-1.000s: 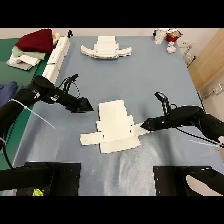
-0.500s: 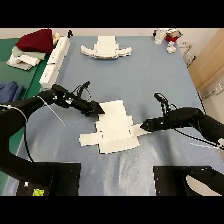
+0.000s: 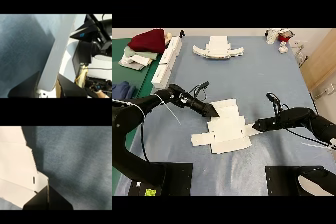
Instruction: Fold the box.
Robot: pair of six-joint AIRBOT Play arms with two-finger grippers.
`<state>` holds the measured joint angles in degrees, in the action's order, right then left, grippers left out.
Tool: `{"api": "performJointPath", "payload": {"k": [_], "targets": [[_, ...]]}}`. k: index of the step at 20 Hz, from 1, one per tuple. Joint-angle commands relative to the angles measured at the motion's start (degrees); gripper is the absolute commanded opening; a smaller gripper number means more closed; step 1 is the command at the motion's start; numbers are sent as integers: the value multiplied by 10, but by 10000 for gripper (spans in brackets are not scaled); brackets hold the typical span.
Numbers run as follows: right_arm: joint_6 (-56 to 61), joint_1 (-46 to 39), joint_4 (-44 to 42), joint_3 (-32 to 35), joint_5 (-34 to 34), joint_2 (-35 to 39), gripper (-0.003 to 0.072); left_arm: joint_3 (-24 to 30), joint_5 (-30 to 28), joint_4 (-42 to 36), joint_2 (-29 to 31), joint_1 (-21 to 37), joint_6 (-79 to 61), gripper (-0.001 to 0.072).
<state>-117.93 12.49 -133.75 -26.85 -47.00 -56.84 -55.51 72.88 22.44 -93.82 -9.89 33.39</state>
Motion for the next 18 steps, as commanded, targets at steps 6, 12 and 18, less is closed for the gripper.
{"api": "performJointPath", "payload": {"k": [6,12,18], "targets": [[0,0,0,0,0,0,4,-2,7,7,-1,-2,-40,285],[0,0,1,0,0,0,4,-2,8,7,-1,-2,-56,82],[0,0,3,0,0,0,32,-2,12,7,-1,-2,-82,14]]}}
